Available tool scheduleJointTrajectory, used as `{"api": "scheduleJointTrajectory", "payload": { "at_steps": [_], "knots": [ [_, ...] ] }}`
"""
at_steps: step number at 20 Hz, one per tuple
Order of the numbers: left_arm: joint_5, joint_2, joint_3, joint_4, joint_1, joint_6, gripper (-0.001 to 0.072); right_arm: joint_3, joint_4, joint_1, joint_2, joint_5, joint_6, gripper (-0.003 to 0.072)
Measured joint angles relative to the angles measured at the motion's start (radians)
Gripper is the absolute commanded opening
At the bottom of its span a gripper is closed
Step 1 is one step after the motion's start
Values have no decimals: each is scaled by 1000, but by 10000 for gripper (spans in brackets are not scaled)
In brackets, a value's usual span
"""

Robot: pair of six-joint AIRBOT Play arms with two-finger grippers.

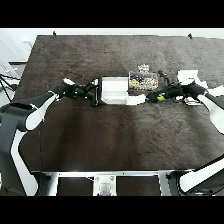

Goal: Fold the box and place the chain.

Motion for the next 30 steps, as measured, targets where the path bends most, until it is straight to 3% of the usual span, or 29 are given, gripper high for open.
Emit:
{"api": "scheduleJointTrajectory", "payload": {
  "at_steps": [8, 9, 11, 13, 15, 18, 19, 20, 30],
  "knots": [
    [-1, 0, 0, 0, 0, 0, 450, 29, 48, 125, -20, -45, 16, 10],
    [-1, 0, 0, 0, 0, 0, 450, 34, 64, 129, -14, -43, 16, 34],
    [-1, 0, 0, 0, 0, 0, 450, 40, 79, 135, -5, -32, 16, 152],
    [-1, 0, 0, 0, 0, 0, 450, 46, 95, 137, 7, -24, 16, 172],
    [-1, 0, 0, 0, 0, 0, 450, 47, 107, 139, 13, -19, 17, 345],
    [-1, 0, 0, 0, 0, 0, 450, 50, 139, 140, 18, -17, 18, 392],
    [-1, 0, 0, 0, 0, 0, 450, 50, 147, 142, 19, -16, 18, 468],
    [-1, 0, 0, 0, 0, 0, 450, 50, 156, 144, 20, -15, 18, 484],
    [-2, 1, 0, 2, 1, 0, 450, 53, 173, 169, 21, -6, 18, 475]
  ]
}}
